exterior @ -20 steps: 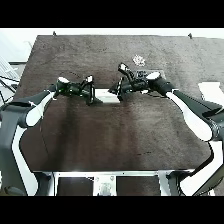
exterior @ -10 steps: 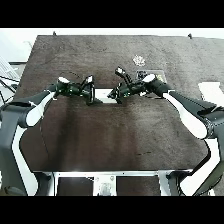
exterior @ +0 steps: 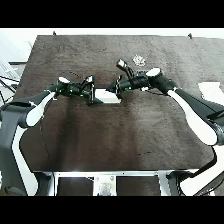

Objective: Fold the box and place the chain.

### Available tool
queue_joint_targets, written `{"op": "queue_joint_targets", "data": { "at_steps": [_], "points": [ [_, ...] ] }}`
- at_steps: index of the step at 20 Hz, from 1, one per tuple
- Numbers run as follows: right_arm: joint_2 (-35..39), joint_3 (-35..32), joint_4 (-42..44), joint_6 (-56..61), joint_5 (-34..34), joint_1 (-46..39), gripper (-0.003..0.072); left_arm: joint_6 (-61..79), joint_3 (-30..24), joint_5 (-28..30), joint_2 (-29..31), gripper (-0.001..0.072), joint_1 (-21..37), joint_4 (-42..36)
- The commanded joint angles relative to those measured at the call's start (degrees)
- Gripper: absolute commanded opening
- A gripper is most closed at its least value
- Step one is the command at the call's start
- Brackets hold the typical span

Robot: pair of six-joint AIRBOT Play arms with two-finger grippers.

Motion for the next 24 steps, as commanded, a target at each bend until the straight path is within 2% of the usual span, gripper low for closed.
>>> {"op": "queue_joint_targets", "data": {
  "at_steps": [1, 3, 5, 6, 9, 11, 14, 18, 24],
  "points": [
    [6.51, -1.11, 3.06, -0.57, -0.5, -0.04, 0.0006, 0.2, 0.0, 0.07, -0.04, 0.0357, 0.04, 0.04],
    [12.37, -5.35, 3.04, 1.09, -2.45, -0.07, 0.0005, 0.2, 0.0, 0.07, -0.04, 0.0357, 0.07, 0.04],
    [20.11, -13.31, 3.04, 2.03, -8.87, -0.07, 0.0005, 0.2, 0.0, 0.07, -0.04, 0.0356, 0.04, 0.04],
    [24.39, -18.16, 3.04, 2.49, -14.14, -0.07, 0.0005, 0.2, 0.0, 0.07, -0.04, 0.0357, 0.04, 0.04],
    [39.1, -35.17, 3.43, 3.89, -36.15, -0.07, 0.0007, 0.2, 0.0, 0.07, -0.04, 0.0357, 0.04, 0.04],
    [46.75, -43.69, 3.5, 5.09, -45.03, -0.07, 0.0007, 0.2, 0.0, 0.09, -0.04, 0.0357, 0.07, 0.04],
    [54.95, -52.85, 3.5, 7.26, -46.66, -0.07, 0.0008, 0.2, 0.0, 0.09, -0.04, 0.0357, 0.04, 0.04],
    [61.7, -62.16, 6.29, 12.07, -46.64, -1.53, 0.0005, 0.2, 0.0, 0.07, -0.04, 0.0357, 0.04, 0.04],
    [70.95, -71.65, 11.93, 12.07, -46.34, -6.82, 0.0005, 0.2, 0.0, 0.09, -0.04, 0.0357, 0.04, 0.04]
  ]
}}
